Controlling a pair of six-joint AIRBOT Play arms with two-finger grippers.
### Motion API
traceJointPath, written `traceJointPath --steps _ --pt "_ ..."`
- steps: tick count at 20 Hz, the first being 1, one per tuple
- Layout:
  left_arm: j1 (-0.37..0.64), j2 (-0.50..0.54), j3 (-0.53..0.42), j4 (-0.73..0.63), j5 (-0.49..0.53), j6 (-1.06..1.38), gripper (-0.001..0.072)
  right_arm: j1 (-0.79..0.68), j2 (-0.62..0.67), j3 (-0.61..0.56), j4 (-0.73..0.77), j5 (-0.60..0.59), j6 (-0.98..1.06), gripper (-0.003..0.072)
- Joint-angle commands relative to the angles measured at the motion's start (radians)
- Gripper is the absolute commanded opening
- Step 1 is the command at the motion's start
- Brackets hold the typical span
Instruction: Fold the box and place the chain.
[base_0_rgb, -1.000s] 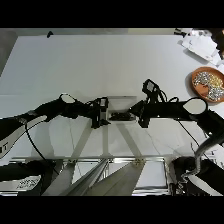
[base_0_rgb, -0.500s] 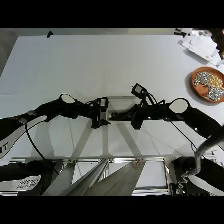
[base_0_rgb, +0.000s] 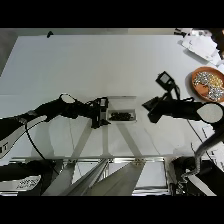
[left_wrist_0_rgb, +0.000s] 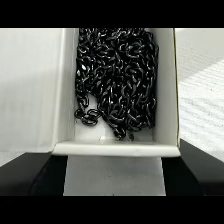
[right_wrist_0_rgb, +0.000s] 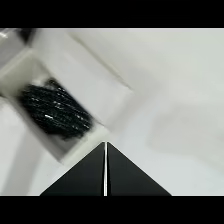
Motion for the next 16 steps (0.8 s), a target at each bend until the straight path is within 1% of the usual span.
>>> traceJointPath --steps 1,3,5,6,7,9,11,14,16 --pt "0.000 0.001 0.000 0.000 0.000 0.000 0.0258 -0.183 -0.003 0.001 -0.203 0.058 0.250 0.0015" --pt "0.000 0.001 0.000 0.000 0.000 0.000 0.0258 -0.240 -0.067 0.001 -0.192 0.034 0.250 0.0015" --pt "0.000 0.001 0.000 0.000 0.000 0.000 0.0258 -0.248 -0.161 0.017 -0.169 0.003 0.250 0.0012" --pt "0.000 0.001 0.000 0.000 0.000 0.000 0.0258 -0.248 -0.219 0.043 -0.129 0.006 0.249 0.0012" --pt "0.000 0.001 0.000 0.000 0.000 0.000 0.0258 -0.248 -0.289 0.094 -0.091 0.040 0.239 0.0012" --pt "0.000 0.001 0.000 0.000 0.000 0.000 0.0258 -0.241 -0.427 0.251 -0.042 0.148 0.197 0.0011" --pt "0.000 0.001 0.000 0.000 0.000 0.000 0.0258 -0.210 -0.549 0.443 -0.042 0.248 0.184 0.0011" --pt "0.000 0.001 0.000 0.000 0.000 0.000 0.0258 -0.135 -0.703 0.704 -0.040 0.351 0.111 0.0010" --pt "0.000 0.001 0.000 0.000 0.000 0.000 0.0258 -0.073 -0.813 0.850 -0.031 0.463 0.049 0.0010"
